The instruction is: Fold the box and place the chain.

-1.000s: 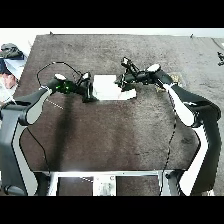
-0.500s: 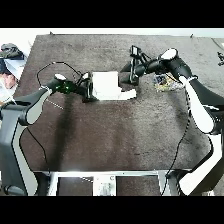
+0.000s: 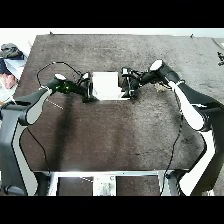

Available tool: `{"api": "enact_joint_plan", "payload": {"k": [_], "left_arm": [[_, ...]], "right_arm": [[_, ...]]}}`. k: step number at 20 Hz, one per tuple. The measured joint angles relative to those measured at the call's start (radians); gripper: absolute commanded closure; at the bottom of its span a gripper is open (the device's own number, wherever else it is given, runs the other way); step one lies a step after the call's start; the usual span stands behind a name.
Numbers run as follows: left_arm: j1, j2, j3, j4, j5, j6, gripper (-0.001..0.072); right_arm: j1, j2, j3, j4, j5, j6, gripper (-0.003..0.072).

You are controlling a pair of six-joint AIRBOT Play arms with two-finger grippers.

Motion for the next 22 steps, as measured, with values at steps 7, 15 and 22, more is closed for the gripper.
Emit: {"api": "enact_joint_plan", "payload": {"k": [7,15,22], "left_arm": [[0.000,0.000,0.000,0.000,0.000,0.000,0.0345],[0.000,0.000,0.000,0.000,0.000,0.001,0.0345],[0.000,0.000,0.000,0.000,0.000,0.001,0.0345]], "right_arm": [[0.018,-0.017,-0.001,0.002,-0.045,-0.002,0.0441],[0.047,-0.023,-0.001,0.087,-0.035,-0.002,0.0439],[0.056,-0.031,-0.001,0.103,-0.051,-0.013,0.0287]]}}
